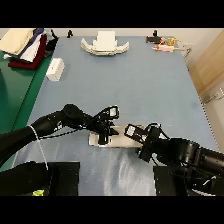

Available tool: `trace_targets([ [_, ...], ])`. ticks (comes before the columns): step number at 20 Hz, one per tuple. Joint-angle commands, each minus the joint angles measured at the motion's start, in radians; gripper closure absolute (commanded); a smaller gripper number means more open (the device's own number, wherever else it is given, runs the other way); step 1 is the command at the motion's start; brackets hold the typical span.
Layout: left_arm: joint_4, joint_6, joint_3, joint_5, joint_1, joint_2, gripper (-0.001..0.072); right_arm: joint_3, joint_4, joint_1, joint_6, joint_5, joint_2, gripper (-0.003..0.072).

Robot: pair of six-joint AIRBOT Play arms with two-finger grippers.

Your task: Fold the box.

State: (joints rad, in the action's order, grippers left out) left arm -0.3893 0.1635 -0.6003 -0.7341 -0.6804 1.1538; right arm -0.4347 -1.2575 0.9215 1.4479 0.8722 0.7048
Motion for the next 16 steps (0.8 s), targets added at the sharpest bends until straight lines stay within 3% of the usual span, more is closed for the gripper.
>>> trace_targets([
  [1,0.0,0.0,0.0,0.001,0.001,0.001,0.0697,-0.011,0.052,0.001,-0.156,0.046,-0.016,0.0026],
  [7,0.0,0.0,0.0,0.001,0.001,0.001,0.0697,-0.01,0.128,0.0,-0.181,0.035,0.001,0.0015],
  [11,0.0,0.0,0.0,0.001,0.001,0.001,0.0697,-0.01,0.062,-0.029,0.038,-0.016,0.013,0.0011],
  [14,0.0,0.0,0.0,0.001,0.001,0.001,0.0697,-0.01,-0.164,-0.18,0.343,-0.084,0.013,0.0006],
  [16,0.0,0.0,0.0,0.001,0.001,0.001,0.0697,-0.01,-0.439,-0.336,0.678,-0.079,0.014,0.0006],
])
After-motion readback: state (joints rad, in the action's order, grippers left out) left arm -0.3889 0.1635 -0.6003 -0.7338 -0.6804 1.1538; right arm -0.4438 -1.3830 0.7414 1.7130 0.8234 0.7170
